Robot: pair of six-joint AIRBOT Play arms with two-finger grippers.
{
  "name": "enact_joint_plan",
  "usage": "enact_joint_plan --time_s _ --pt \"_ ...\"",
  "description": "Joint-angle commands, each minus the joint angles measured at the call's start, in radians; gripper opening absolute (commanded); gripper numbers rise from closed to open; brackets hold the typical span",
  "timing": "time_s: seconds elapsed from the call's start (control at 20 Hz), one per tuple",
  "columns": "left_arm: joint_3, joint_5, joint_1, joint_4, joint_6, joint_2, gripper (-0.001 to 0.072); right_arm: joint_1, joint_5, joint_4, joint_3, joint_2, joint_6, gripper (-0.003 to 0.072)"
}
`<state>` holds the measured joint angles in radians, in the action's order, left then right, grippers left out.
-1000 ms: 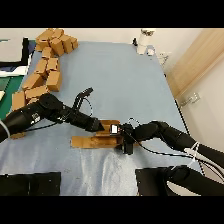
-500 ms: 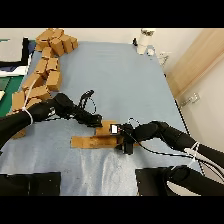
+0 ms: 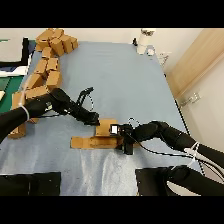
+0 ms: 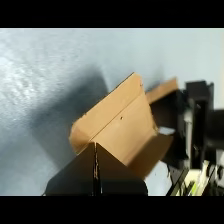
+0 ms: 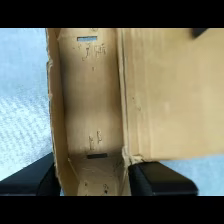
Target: Fold the box.
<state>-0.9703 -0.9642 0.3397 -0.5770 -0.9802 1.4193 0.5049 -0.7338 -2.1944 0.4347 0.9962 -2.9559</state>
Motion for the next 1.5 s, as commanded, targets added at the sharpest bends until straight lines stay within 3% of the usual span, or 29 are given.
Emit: enact_joint_plan --time_s 0.0,0.25,0.35,0.5,0.55,0.6,0.65,0.8,0.95,1.45 --pt "-0.009 -0.151 -0.022 -0.029 0.291 -0.123 0.0008 0.000 0.006 0.000 0.000 0.000 0.000 0.0510" --pt "0.013 -0.155 -0.029 -0.329 0.431 -0.339 0.0008 0.000 0.006 0.000 0.000 0.000 0.000 0.0510" --pt "0.069 -0.143 -0.075 -0.311 0.566 -0.381 0.0008 0.000 0.006 -0.001 0.000 0.000 0.000 0.0510" --pt "0.225 -0.052 -0.092 -0.232 0.771 -0.422 0.0013 0.000 0.007 0.000 0.000 0.000 0.000 0.0510" --pt "0.275 -0.022 -0.091 -0.201 0.834 -0.425 0.0111 0.000 0.006 0.000 0.000 0.000 0.000 0.0510" --pt "0.330 0.017 -0.083 -0.158 0.894 -0.423 0.0542 0.000 0.006 0.000 0.000 0.000 0.000 0.0510" --pt "0.381 0.071 -0.069 -0.113 0.933 -0.424 0.0698 0.000 0.006 0.000 0.000 0.000 0.000 0.0510" --pt "0.467 0.175 0.003 -0.051 1.014 -0.422 0.0698 0.000 0.006 0.000 0.000 0.000 0.000 0.0510" --pt "0.473 0.270 0.067 -0.026 1.015 -0.411 0.0698 0.000 0.006 0.000 0.000 0.000 0.000 0.0510" --pt "0.460 0.278 0.085 0.033 1.019 -0.335 0.0697 0.000 0.006 0.000 0.000 0.000 0.000 0.0510"
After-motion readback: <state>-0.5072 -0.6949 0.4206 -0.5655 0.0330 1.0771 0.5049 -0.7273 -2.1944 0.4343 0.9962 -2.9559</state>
